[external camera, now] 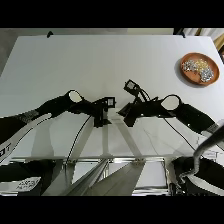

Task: Fold the box and place the chain.

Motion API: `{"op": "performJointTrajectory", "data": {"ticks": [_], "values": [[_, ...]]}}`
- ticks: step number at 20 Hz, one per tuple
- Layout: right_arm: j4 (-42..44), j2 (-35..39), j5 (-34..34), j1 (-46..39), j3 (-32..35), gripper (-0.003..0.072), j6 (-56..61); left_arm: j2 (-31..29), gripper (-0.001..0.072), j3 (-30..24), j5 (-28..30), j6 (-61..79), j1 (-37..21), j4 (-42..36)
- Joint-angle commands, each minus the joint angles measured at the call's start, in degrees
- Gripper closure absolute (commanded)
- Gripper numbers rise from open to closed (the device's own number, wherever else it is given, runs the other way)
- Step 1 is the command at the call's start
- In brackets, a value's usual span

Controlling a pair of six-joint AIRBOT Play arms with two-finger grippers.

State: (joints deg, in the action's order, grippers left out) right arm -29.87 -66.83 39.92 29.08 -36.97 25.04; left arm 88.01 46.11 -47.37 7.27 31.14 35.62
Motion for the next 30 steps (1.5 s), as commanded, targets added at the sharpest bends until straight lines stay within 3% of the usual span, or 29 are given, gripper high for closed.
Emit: {"op": "performJointTrajectory", "data": {"ticks": [1, 11, 30], "values": [[2.9, 0.0, -0.1, -0.1, 1.6, 0.0671, -1.6, 0.0, 0.0698, 0.0, 0.0, 0.0, 0.0, 0.0], [3.1, 0.0, 1.3, 1.3, 5.0, 0.0671, -2.7, 0.0, 0.0698, 0.0, 0.0, 0.0, 0.0, 0.0], [2.7, -1.2, -3.2, 1.6, 6.9, 0.0671, -3.1, 0.0, 0.0698, 0.0, 0.0, 0.0, 0.0, 0.0]]}}
